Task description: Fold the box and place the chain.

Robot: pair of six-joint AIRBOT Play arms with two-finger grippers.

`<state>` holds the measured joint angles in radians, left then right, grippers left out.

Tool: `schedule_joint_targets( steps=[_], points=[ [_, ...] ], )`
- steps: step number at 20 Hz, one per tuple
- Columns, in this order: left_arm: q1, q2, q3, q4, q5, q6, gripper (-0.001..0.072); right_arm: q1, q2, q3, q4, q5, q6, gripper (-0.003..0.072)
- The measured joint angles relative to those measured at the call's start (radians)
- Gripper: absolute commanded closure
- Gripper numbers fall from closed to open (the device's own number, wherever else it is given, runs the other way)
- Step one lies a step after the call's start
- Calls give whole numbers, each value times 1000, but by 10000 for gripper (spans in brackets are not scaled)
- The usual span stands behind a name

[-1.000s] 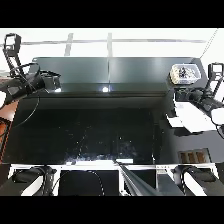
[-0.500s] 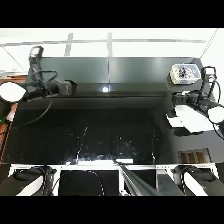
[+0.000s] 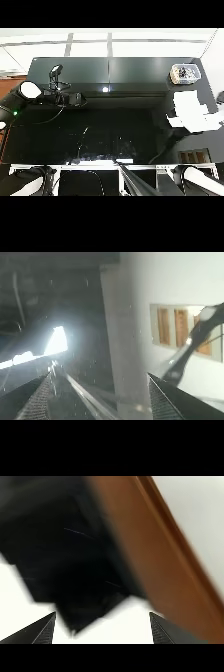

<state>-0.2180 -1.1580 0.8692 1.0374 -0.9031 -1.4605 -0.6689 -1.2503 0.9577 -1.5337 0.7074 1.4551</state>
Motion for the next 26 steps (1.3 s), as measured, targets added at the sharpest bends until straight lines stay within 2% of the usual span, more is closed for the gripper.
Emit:
schedule_joint_targets(
  steps=[4,8,11,12,13,14,15,16,17,23,26],
  points=[
    [-1,-5,0,-3,-19,-10,2,-145,-161,148,46,141,-42,-33],
    [-1,-6,0,-3,-29,-13,1,-188,-310,314,162,303,-180,-27],
    [-1,-6,0,-6,-33,-13,2,-196,-384,385,270,439,-319,-16],
    [-1,-6,0,-8,-35,-13,2,-198,-397,397,286,468,-349,109],
    [-1,-6,0,-10,-39,-13,2,-200,-407,406,294,496,-372,159],
    [-1,-6,0,-13,-40,-13,2,-200,-414,412,302,517,-388,343],
    [-1,-6,0,-14,-42,-13,2,-200,-417,417,308,537,-403,442],
    [-1,-6,0,-16,-45,-13,2,-198,-417,420,313,557,-414,602],
    [-1,-6,0,-21,-48,-13,2,-193,-413,422,315,570,-428,659],
    [-1,-6,0,-27,-51,-13,2,-120,-307,375,342,585,-460,669],
    [-1,-6,0,-29,-51,-12,2,-45,-220,298,433,575,-460,670]
  ],
)
